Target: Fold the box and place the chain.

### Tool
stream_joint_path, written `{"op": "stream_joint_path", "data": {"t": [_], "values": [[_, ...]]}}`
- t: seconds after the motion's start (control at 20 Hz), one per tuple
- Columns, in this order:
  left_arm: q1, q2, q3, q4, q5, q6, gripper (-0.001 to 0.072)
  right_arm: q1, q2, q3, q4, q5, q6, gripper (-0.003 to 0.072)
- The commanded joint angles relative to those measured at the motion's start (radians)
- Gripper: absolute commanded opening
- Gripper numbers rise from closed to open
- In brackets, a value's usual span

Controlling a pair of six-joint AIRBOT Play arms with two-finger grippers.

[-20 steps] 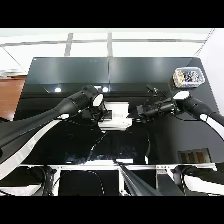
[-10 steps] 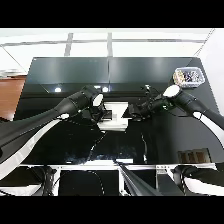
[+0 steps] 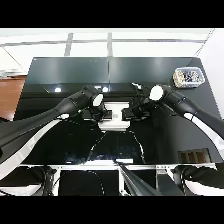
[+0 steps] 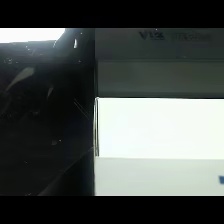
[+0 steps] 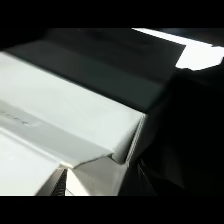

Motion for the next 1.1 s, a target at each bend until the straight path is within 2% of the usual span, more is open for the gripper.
{"op": "stream_joint_path", "data": {"t": [0.0,0.3,0.65,0.85,1.05], "values": [[0.0,0.0,0.0,0.0,-0.001,0.0,0.0025,0.051,-0.004,0.019,-0.142,-0.029,0.104,0.0476],[0.0,0.0,0.0,0.0,-0.001,0.0,0.0025,0.058,-0.008,0.029,-0.158,-0.024,0.184,0.0475],[0.0,0.0,0.0,0.001,-0.001,0.0,0.0025,0.149,-0.047,0.106,-0.415,0.062,0.418,0.0474],[0.0,0.0,0.0,0.001,-0.001,0.0,0.0025,0.174,-0.103,0.148,-0.428,0.146,0.439,0.0474],[0.0,0.0,0.0,0.001,-0.002,0.0,0.0025,0.194,-0.114,0.177,-0.438,0.128,0.507,0.0475]]}}
